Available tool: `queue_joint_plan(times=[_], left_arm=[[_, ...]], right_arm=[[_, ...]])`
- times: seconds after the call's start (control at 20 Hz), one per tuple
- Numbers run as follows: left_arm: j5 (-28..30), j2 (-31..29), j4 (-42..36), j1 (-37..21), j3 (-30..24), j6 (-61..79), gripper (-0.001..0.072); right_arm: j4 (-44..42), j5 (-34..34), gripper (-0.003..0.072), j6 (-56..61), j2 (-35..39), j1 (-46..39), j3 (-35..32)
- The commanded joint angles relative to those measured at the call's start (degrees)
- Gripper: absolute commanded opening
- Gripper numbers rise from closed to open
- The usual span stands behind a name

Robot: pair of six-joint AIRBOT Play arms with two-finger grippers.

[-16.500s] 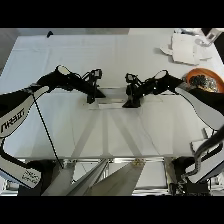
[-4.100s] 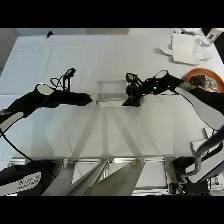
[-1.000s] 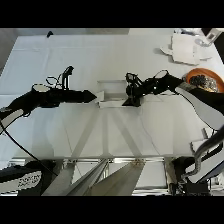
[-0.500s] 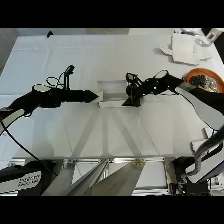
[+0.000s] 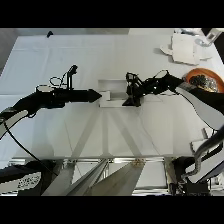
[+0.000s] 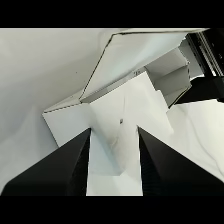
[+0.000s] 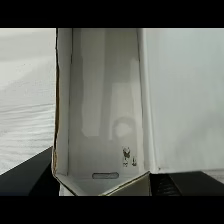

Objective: Fold the box and place the chain.

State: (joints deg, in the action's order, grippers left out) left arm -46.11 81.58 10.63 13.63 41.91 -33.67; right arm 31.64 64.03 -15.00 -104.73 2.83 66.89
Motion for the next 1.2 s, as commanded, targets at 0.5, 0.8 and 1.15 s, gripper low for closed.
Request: queue_joint_plan(times=[0.5,0.8,1.15], left_arm=[[3.9,0.0,1.0,1.9,0.0,0.0,0.0315],[4.0,-1.9,5.4,1.3,0.1,-0.1,0.0314],[6.3,-1.5,7.1,2.6,0.0,-2.4,0.0258]], right_arm=[[0.0,0.0,0.0336,-0.1,0.0,0.0,0.0],[0.0,0.0,0.0336,-0.1,0.0,0.0,0.0],[0.0,0.0,0.0336,-0.1,0.0,0.0,0.0]])
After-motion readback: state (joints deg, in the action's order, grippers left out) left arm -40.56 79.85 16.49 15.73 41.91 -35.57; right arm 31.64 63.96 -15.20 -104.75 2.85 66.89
